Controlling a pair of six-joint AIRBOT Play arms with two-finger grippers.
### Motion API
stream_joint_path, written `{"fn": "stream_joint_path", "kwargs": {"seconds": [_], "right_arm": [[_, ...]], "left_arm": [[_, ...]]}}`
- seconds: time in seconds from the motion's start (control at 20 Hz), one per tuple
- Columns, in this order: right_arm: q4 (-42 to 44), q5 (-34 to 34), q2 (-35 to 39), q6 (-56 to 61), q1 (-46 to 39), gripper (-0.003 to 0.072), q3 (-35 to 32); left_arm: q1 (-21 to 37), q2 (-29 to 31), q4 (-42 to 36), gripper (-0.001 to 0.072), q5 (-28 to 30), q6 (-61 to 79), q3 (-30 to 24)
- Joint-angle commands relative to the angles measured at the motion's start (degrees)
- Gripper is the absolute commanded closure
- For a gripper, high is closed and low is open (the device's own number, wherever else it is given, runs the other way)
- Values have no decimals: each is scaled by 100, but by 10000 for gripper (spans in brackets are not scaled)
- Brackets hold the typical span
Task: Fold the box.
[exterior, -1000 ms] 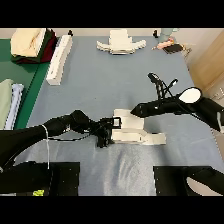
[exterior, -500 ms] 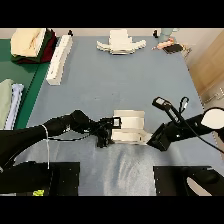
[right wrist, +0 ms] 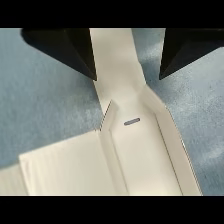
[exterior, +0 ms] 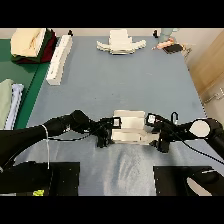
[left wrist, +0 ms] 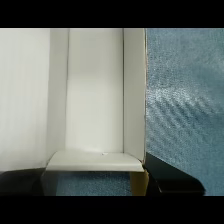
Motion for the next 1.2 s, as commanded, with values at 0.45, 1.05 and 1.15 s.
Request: {"fn": "stream_joint_path", "kwargs": {"seconds": [0.45, 1.05, 1.15], "right_arm": [[1032, -614, -363, -1095, 208, 484, -72], [1257, -1327, -813, -1366, 723, -9, -72], [1231, -1318, -824, -1298, 723, -23, -72]], "left_arm": [[-2, 4, 0, 245, 0, 2, 0], [-2, 4, 0, 245, 0, 2, -2], [-2, 4, 0, 245, 0, 2, 0]]}}
